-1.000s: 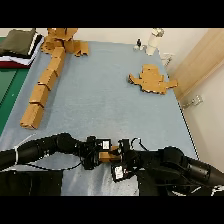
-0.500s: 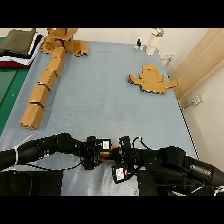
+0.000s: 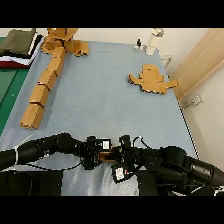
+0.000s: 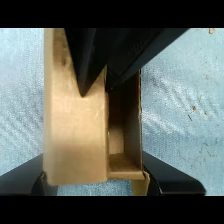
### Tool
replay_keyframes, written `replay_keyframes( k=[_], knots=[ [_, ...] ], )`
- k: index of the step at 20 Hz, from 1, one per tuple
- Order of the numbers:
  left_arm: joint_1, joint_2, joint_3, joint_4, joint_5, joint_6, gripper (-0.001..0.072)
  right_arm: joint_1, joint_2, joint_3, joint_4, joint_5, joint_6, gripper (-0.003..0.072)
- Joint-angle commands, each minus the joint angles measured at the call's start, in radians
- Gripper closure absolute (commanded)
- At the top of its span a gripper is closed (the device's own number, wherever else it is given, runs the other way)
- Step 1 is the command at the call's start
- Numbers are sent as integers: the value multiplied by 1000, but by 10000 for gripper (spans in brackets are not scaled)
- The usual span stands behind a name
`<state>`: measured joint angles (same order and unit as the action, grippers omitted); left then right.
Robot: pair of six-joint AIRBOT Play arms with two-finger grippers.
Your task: Fold the box.
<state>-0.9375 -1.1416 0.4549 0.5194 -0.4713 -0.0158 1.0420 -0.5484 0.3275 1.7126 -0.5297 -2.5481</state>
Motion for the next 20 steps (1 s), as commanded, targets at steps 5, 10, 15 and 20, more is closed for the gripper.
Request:
replay_keyframes(
  k=[5,10,15,20],
  knots=[
    [0,1,0,0,0,0,270,1,-1,0,68,-40,0,565],
    [0,1,0,0,0,0,270,7,-12,-1,123,-56,0,565],
    [0,1,0,0,0,0,270,45,-23,0,132,-55,6,553],
    [0,1,0,0,0,0,270,44,109,92,91,-190,591,458]
  ],
)
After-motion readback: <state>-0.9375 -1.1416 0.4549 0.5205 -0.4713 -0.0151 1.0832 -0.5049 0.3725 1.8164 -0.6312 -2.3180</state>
